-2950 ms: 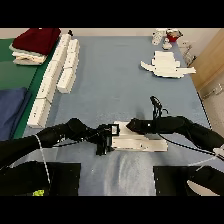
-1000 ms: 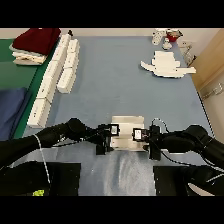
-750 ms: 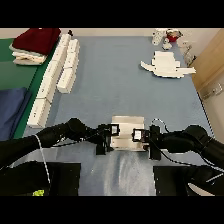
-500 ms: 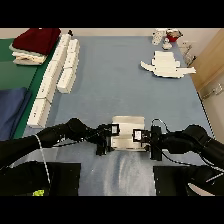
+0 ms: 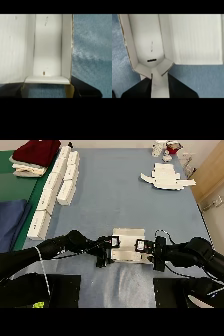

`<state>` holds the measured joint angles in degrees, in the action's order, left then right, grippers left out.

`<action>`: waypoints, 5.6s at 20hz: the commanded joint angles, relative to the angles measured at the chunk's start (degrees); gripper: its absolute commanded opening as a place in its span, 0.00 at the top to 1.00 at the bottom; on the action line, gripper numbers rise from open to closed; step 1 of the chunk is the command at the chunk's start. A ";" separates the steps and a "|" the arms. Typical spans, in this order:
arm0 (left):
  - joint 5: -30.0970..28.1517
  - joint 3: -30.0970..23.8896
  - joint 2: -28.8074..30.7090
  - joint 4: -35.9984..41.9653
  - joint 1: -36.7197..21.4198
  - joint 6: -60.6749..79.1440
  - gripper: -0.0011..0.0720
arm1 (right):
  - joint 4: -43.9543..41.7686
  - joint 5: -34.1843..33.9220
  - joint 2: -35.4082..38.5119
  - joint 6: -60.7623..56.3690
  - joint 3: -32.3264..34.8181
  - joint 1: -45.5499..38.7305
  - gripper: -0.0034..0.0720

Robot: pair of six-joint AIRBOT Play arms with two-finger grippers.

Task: Fold the box.

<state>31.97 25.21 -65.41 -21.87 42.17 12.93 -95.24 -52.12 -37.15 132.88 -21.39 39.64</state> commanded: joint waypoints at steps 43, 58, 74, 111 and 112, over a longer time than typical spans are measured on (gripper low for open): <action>0.00 0.04 0.00 -0.02 -0.04 0.04 0.25 | -14.71 -21.49 -7.54 -41.05 -9.22 -54.82 0.94; 0.00 0.04 0.00 -0.02 -0.04 0.04 0.25 | -29.86 -24.55 -24.06 -32.83 -0.46 -59.84 0.94; 0.00 0.04 0.00 -0.02 -0.04 0.04 0.25 | -37.64 -25.16 -23.39 -24.09 -5.46 -46.38 0.92; 0.00 0.04 0.00 -0.02 -0.04 0.04 0.25 | 5.64 -15.19 -28.00 -86.75 -21.81 8.00 0.32; 0.00 0.04 0.00 -0.02 -0.04 0.04 0.25 | 5.90 -15.41 -29.22 -87.93 -22.62 8.48 0.32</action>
<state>31.97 25.21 -65.39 -21.87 42.17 12.97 -94.13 -64.25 -62.50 52.58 -41.28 45.36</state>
